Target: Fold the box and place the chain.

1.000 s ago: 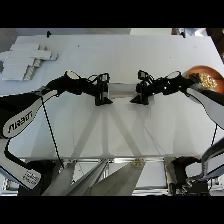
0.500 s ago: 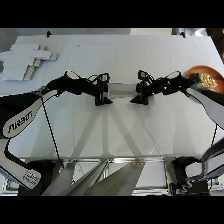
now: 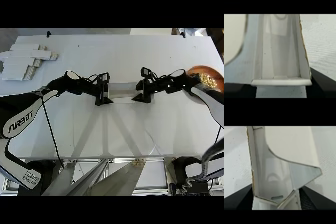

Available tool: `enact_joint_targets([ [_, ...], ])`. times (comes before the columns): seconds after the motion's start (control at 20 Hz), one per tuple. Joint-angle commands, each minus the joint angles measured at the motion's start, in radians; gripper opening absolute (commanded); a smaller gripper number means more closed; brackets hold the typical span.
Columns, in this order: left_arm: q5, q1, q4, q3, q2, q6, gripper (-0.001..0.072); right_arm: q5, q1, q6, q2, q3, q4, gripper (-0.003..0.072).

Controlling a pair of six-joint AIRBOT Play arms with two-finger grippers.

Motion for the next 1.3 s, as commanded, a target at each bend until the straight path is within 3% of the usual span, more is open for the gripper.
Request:
enact_joint_targets([
  [0.0, -0.004, 0.000, 0.002, 0.000, -0.001, 0.002, 0.0341, 0.063, -0.021, 0.036, 0.056, 0.001, -0.078, 0.0580],
  [0.2, -0.004, 0.000, 0.002, 0.000, -0.001, 0.002, 0.0341, 0.121, -0.023, 0.190, 0.124, 0.001, -0.243, 0.0561],
  [0.35, -0.004, 0.000, 0.002, 0.000, -0.001, 0.002, 0.0341, 0.204, -0.014, 0.259, 0.167, 0.001, -0.216, 0.0090],
  [0.4, -0.004, 0.000, 0.002, 0.000, -0.001, 0.002, 0.0341, 0.218, -0.008, 0.259, 0.176, 0.001, -0.188, 0.0012],
  [0.5, -0.004, 0.000, 0.002, 0.000, -0.001, 0.002, 0.0341, 0.190, 0.006, 0.258, 0.180, 0.002, -0.071, 0.0014],
  [0.65, -0.004, 0.000, 0.002, 0.000, -0.001, 0.002, 0.0341, 0.022, 0.045, 0.257, 0.180, 0.002, 0.083, 0.0012],
  [0.9, -0.005, 0.000, 0.002, 0.000, -0.001, 0.002, 0.0341, -0.292, 0.090, 0.270, 0.151, 0.002, 0.126, 0.0013],
  [1.05, -0.007, 0.000, 0.001, 0.000, -0.001, 0.002, 0.0341, -0.359, 0.090, 0.270, 0.093, 0.002, 0.125, 0.0013],
  [1.25, -0.007, 0.000, 0.002, 0.000, -0.001, 0.002, 0.0341, -0.362, 0.094, 0.338, 0.016, 0.002, 0.083, 0.0013],
])
